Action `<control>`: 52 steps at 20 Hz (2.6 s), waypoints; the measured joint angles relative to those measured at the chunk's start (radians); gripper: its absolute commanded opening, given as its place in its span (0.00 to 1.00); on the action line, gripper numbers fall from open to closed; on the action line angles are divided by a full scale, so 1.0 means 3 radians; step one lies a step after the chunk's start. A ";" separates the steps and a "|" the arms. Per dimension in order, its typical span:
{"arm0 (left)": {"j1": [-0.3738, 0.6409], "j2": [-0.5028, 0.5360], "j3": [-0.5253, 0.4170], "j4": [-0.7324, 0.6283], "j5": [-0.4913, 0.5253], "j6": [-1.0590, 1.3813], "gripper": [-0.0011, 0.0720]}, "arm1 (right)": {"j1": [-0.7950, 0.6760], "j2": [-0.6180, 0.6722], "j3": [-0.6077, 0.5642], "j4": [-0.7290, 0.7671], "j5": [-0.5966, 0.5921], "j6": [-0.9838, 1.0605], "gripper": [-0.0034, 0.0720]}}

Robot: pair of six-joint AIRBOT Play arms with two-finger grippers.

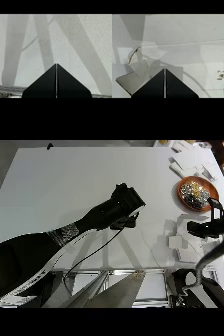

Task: Fold the box and place the chain.

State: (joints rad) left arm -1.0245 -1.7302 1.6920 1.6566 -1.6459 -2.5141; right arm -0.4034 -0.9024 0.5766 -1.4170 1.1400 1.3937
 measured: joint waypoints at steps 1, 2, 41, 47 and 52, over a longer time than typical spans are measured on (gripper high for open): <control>0.0000 -0.0001 0.0000 0.0000 0.0000 0.0000 0.03 | 0.0000 0.0000 0.0000 -0.0001 -0.0001 0.0000 0.06; 0.0000 0.0000 0.0000 -0.0001 0.0000 0.0001 0.03 | 0.0000 0.0000 0.0000 0.0000 0.0000 0.0000 0.06; 0.1504 -0.0003 -0.0001 -0.0187 0.0444 0.3127 0.04 | -0.0142 -0.0614 0.0740 -0.1896 0.0711 0.0251 0.70; 0.1729 0.0013 -0.0006 -0.0949 0.0434 0.3440 0.40 | -0.0309 -0.0670 0.0460 -0.1807 0.0654 0.0256 0.61; 0.1765 0.0318 -0.0439 -0.1141 0.0510 0.3583 0.39 | -0.0333 -0.0726 0.0371 -0.2012 0.0409 0.0318 0.43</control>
State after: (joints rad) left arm -0.4950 -1.6348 1.5604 1.3144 -1.4929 -1.4391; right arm -0.5034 -1.1202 0.6880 -2.0205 1.2629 1.4891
